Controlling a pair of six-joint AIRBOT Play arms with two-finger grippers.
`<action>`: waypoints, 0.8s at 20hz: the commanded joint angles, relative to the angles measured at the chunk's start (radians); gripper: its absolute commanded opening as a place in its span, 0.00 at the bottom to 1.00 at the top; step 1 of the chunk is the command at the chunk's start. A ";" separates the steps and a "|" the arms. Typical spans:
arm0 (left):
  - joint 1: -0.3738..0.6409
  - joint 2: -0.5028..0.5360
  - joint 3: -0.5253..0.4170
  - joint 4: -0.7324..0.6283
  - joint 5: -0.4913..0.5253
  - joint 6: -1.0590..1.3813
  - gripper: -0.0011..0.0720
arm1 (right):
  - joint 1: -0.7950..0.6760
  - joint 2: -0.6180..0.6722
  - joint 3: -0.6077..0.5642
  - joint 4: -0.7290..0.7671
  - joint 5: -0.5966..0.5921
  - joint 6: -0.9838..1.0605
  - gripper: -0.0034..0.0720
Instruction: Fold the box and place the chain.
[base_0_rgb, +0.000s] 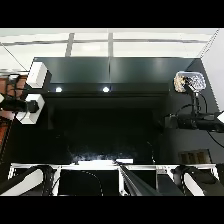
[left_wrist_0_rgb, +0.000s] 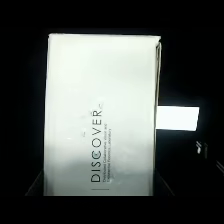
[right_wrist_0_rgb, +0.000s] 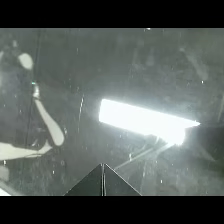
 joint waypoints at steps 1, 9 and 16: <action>0.089 -0.159 0.131 -0.012 0.037 -0.020 0.41 | 0.002 0.001 -0.001 0.013 -0.076 0.007 0.06; 0.066 -0.406 0.383 -0.255 0.031 0.198 0.41 | 0.003 0.000 -0.001 0.013 -0.077 0.007 0.06; 0.046 -0.415 0.383 -0.247 0.057 0.232 0.41 | 0.003 0.000 -0.001 0.013 -0.075 0.007 0.06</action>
